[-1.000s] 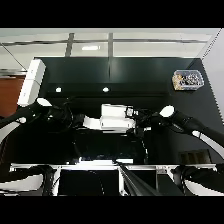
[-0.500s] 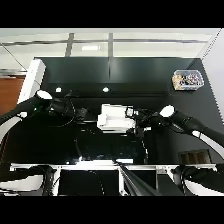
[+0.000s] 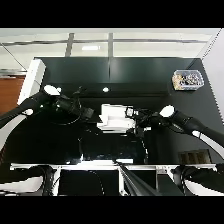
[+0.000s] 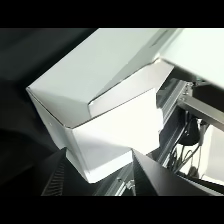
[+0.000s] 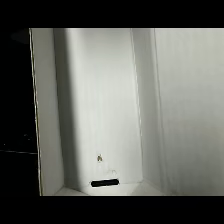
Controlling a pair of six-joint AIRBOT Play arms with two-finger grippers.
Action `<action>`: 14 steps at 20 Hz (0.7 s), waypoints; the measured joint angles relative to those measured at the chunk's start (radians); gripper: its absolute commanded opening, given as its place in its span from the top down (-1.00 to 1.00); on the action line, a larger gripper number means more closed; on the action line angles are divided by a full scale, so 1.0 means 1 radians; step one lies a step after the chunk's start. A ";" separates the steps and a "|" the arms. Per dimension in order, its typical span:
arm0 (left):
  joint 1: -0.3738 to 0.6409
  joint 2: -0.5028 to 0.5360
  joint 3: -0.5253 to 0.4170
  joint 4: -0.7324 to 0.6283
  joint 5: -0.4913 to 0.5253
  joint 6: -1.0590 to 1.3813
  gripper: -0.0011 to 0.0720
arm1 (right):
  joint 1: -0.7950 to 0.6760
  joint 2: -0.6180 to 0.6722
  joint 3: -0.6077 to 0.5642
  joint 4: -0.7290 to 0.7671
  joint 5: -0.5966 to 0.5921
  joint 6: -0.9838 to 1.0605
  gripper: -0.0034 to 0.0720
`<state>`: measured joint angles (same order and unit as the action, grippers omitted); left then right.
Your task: Fold the box and place the chain.
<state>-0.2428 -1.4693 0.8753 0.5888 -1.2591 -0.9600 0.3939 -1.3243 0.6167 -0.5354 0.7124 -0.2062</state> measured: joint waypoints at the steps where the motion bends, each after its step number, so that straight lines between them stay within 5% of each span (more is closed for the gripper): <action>1: -0.021 0.000 0.012 0.027 0.021 -0.032 -0.37 | 0.000 0.000 0.000 0.000 0.000 0.000 0.58; 14: -0.224 0.000 0.165 0.335 0.144 -0.502 -0.38 | 0.000 0.000 0.000 0.000 -0.001 0.000 0.58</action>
<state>-0.4671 -1.4693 1.0401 0.9237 -1.1149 -1.4624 0.3939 -1.3243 0.6163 -0.5354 0.7116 -0.2058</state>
